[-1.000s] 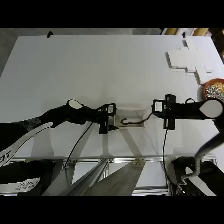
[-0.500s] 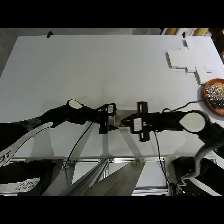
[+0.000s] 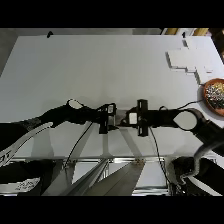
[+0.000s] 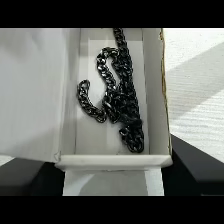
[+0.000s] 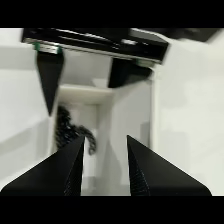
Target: Fold the box and place the chain.
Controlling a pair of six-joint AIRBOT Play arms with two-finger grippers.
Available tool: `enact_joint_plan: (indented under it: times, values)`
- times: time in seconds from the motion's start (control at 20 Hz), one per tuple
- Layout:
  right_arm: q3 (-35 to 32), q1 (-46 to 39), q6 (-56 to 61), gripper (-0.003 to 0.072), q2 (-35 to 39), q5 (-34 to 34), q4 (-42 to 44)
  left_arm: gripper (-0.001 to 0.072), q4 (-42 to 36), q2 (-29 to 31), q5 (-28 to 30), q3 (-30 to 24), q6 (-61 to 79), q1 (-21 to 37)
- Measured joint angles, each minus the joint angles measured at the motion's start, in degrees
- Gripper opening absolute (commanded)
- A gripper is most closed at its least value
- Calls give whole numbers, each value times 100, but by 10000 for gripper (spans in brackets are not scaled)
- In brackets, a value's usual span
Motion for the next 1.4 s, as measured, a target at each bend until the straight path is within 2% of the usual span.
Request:
enact_joint_plan:
  times: [0.2,0.35,0.5,0.6,0.65,1.05,1.1,1.4]
  values:
    - [2,-885,-114,301,651,234,-251,110,0,0,2,0,0,0]
    - [4,-1845,-243,296,826,579,-516,109,0,0,2,0,2,0]
    - [7,-2752,-365,290,621,1016,-824,109,0,0,0,0,0,0]
    - [7,-3174,-507,229,328,1250,-1093,109,0,0,2,0,2,0]
    - [7,-3311,-575,223,160,1318,-1191,109,0,0,2,0,2,0]
    - [7,-3550,-951,220,-988,1401,-1456,109,0,0,2,0,0,0]
    - [7,-3554,-962,189,-1104,1357,-1462,109,0,0,2,0,2,0]
    - [7,-3560,-1259,180,-1513,1217,-1482,109,0,0,2,0,2,0]
